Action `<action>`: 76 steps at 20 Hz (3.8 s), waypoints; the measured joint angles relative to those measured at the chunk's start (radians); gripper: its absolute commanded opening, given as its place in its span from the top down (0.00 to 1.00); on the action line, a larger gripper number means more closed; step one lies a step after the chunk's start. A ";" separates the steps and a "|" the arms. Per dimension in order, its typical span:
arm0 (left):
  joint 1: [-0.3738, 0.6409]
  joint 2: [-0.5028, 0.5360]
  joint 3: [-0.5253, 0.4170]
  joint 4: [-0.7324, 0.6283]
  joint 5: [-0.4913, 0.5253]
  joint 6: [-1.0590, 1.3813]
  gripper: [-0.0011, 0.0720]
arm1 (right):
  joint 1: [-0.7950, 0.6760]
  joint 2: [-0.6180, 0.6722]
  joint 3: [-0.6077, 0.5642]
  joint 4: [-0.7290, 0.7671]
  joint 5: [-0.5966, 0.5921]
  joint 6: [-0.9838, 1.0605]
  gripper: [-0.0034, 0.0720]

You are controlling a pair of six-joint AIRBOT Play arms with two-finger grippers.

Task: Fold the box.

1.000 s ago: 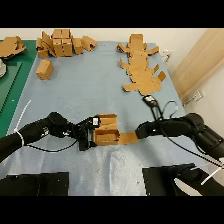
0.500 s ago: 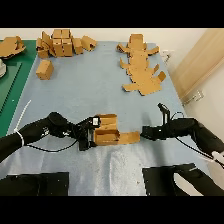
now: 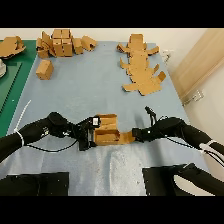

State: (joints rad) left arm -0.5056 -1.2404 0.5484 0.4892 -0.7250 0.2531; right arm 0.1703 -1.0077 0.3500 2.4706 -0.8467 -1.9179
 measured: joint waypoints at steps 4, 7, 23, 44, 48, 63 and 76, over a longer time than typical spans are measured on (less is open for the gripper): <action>0.000 0.000 0.000 0.000 0.000 0.000 0.33 | 0.082 -0.008 0.037 0.036 0.016 -0.010 0.95; 0.000 0.000 0.000 0.000 0.000 0.000 0.33 | 0.121 -0.001 0.069 0.045 0.023 -0.009 0.95; 0.000 0.000 0.000 0.000 0.000 0.000 0.33 | 0.169 0.087 0.103 -0.037 0.026 0.107 0.72; 0.000 0.000 0.000 0.000 0.000 -0.001 0.33 | 0.489 0.007 0.261 -0.582 0.054 0.640 0.44; 0.000 0.000 0.000 0.000 0.000 -0.001 0.33 | 0.577 -0.047 0.358 -0.800 -0.031 0.822 0.44; 0.000 0.000 0.000 0.000 0.000 0.000 0.33 | 0.703 -0.293 0.601 -0.947 -0.254 1.112 0.44; 0.000 0.000 0.000 0.000 0.000 0.000 0.33 | 0.706 -0.360 0.612 -0.943 -0.261 1.268 0.70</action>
State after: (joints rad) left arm -0.5056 -1.2404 0.5484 0.4892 -0.7250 0.2527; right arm 0.8768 -1.3678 0.9619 1.5280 -1.1072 -0.6502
